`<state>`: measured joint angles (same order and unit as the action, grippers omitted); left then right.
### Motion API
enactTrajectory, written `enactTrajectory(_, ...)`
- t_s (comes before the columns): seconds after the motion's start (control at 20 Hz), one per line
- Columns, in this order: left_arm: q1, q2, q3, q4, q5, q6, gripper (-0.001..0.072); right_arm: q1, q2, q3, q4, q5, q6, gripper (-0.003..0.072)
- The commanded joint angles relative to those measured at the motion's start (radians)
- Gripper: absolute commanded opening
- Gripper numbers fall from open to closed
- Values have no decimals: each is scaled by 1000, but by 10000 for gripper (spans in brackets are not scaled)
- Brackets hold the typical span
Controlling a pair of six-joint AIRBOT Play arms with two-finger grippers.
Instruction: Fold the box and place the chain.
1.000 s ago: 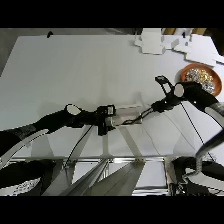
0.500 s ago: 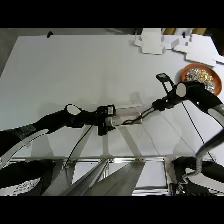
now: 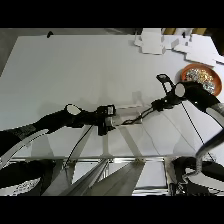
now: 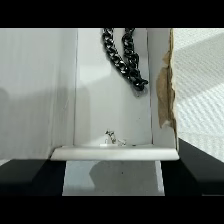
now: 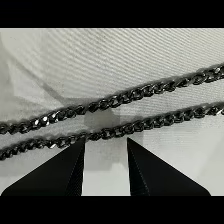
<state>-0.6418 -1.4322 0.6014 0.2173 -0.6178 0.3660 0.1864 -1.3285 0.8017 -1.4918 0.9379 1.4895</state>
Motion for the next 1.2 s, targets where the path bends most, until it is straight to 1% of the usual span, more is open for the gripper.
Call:
enactTrajectory(0.0, 0, 0, 0, 0, 0, 0, 170, 0, -30, -1, -1, 4, 7, 297)
enactTrajectory(0.05, 0, 0, 0, 0, 0, 0, 170, 0, -39, -1, -4, 2, 7, 295)
enactTrajectory(0.1, 0, 0, 0, 0, 0, 0, 170, 0, -42, -1, -4, -8, 7, 275)
enactTrajectory(0.15, 0, 0, 0, 0, 0, 0, 170, 0, -42, -1, -3, -16, 7, 225)
enactTrajectory(0.2, 0, 0, 0, 0, 0, 0, 170, 0, -42, -1, -4, -19, 7, 213)
enactTrajectory(0.25, 0, 0, 0, 0, 0, 0, 170, 0, -42, -1, -4, -20, 6, 132)
enactTrajectory(0.3, 0, 0, 0, 0, 0, 0, 170, 0, -42, -1, -3, -19, 6, 78)
enactTrajectory(0.35, 0, 0, 0, 0, 0, 0, 170, 0, -40, -1, -3, -19, 5, 31)
enactTrajectory(0.4, 0, 0, 0, 0, 0, 0, 170, 0, -35, -1, -3, -18, 2, 17)
enactTrajectory(0.5, 0, 0, 0, 0, 0, 0, 170, 0, -14, -1, -3, -15, 2, 17)
enactTrajectory(0.65, 0, 0, 0, 0, 0, 0, 170, 0, 54, -1, -3, 1, 2, 16)
enactTrajectory(0.9, 0, 0, 0, 0, 0, 0, 170, 39, 229, -1, 5, 96, -14, 16)
enactTrajectory(1.15, 0, 0, 0, 0, -2, 0, 170, 144, 428, -1, 83, 124, -25, 16)
